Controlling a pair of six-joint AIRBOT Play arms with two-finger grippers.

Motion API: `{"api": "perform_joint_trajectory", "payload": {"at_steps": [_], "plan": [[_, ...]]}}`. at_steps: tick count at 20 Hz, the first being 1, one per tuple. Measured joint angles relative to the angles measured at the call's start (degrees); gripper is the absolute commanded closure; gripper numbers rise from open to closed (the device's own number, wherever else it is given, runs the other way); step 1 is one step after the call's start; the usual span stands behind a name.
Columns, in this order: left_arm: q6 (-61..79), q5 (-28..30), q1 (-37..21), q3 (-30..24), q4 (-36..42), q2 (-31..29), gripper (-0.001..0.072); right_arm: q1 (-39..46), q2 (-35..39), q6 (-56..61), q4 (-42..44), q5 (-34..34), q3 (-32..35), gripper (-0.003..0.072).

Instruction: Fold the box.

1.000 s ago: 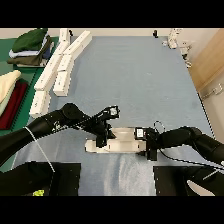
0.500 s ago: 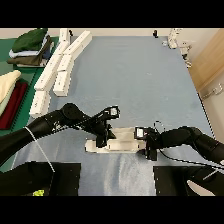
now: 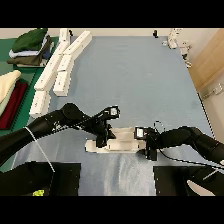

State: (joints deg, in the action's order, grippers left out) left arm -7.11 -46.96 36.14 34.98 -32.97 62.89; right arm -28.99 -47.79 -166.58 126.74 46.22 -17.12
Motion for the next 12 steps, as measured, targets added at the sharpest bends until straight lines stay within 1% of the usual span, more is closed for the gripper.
{"api": "perform_joint_trajectory", "payload": {"at_steps": [12], "plan": [[0.0, 0.1, 0.0, 0.0, 0.0, 0.0, 0.0697, 0.0, 0.0, 0.0, -0.4, -0.1, 0.0, 0.0199]]}}
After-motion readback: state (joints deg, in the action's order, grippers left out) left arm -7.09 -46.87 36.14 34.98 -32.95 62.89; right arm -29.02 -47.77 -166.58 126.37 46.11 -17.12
